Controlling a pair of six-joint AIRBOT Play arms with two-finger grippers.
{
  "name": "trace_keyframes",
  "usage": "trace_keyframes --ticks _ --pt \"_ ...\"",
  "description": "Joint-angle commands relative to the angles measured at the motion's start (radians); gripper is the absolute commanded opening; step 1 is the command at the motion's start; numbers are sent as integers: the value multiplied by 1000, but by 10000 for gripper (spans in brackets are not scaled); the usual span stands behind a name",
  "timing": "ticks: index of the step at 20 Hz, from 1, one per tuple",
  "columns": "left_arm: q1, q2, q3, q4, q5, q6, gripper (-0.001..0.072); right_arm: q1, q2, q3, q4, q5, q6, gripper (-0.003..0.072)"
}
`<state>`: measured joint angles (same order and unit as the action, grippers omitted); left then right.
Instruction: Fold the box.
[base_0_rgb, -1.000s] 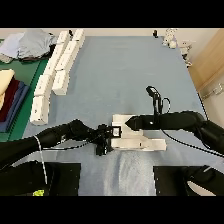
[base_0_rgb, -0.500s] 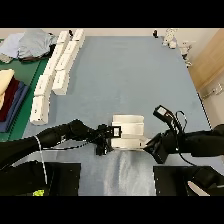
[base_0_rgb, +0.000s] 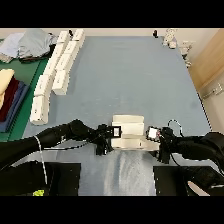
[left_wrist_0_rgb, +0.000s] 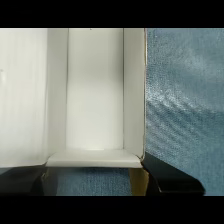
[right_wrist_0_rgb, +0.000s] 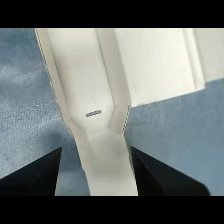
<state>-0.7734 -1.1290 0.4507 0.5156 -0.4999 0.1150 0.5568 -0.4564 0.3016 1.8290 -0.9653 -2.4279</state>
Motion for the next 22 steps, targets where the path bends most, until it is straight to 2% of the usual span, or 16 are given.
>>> trace_keyframes --ticks 1,2,3,4,6,7,8,10,13,17,18,19,20,21,22 --pt "0 0 0 0 0 1 442 0 -70 -16 45 145 -167 654" --pt "0 0 0 0 0 1 442 0 -84 -16 65 161 -189 651" --pt "0 0 0 0 0 1 442 2 -96 -16 85 173 -203 613" --pt "0 0 0 0 0 1 442 7 -105 -16 96 176 -208 473" --pt "0 0 0 0 0 1 441 24 -118 -16 113 174 -208 333" --pt "0 0 0 0 0 1 442 35 -122 -16 112 175 -208 217" --pt "0 0 0 0 0 1 442 39 -124 -16 114 175 -208 154" --pt "0 0 0 0 0 1 442 38 -124 -16 124 188 -210 151" --pt "0 0 0 0 0 1 442 38 -124 -16 149 213 -214 81" --pt "0 0 0 0 0 1 442 38 -159 -16 220 217 -272 82" --pt "0 0 0 0 0 1 442 38 -169 -16 222 217 -272 114" --pt "0 0 0 0 0 1 442 38 -177 -16 232 218 -272 358" --pt "0 0 0 0 0 1 442 38 -183 -16 241 225 -272 683" --pt "0 0 0 0 0 1 442 38 -189 -16 246 228 -280 716" --pt "0 0 0 0 0 1 442 38 -193 -16 246 230 -283 716"
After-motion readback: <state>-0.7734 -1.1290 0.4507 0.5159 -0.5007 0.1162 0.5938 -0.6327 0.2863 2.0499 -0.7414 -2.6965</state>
